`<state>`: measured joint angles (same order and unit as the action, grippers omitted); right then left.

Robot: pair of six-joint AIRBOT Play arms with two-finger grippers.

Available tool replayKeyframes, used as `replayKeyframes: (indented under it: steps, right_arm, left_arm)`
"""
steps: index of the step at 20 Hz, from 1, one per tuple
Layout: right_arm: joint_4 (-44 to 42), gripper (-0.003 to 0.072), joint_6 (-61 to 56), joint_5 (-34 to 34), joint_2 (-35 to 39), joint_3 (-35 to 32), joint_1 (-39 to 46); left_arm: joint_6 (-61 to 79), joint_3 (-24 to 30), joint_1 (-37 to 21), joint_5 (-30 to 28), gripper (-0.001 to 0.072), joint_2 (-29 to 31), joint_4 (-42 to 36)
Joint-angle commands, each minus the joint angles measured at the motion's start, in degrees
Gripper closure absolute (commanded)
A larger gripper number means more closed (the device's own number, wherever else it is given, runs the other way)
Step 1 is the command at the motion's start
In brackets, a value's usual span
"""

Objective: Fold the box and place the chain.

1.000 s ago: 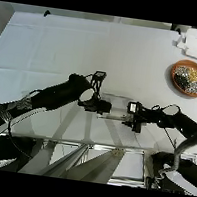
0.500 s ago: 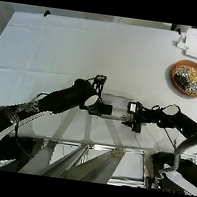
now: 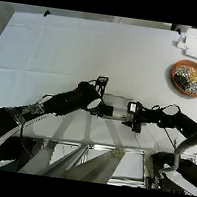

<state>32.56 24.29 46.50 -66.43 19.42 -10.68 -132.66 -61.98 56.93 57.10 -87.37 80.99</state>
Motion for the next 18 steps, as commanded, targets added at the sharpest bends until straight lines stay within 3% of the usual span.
replayKeyframes:
  steps: [1,2,6,9,18]
  right_arm:
    - [0.00,0.0273,0.00,0.00,0.00,-0.02,-0.02]
    - [-0.02,0.0273,0.00,0.00,0.00,-0.02,-0.02]
    - [-0.02,0.0273,0.00,0.02,0.00,-0.02,-0.02]
    - [-0.02,0.0273,0.00,0.00,0.00,-0.02,-0.02]
    - [-0.02,0.0273,0.00,0.00,0.00,-0.02,-0.02]
  left_arm:
    - [-0.04,0.07,0.24,-0.35,0.0651,-0.44,0.00]
    - [-0.04,0.04,0.24,-0.33,0.0616,-0.59,0.09]
    - [1.27,0.04,0.02,1.03,0.0611,-1.51,-0.02]
    - [2.38,-0.72,-1.51,3.19,0.0567,-1.88,-0.39]
    - [6.67,-2.60,-3.52,6.86,0.0565,-4.02,-3.19]
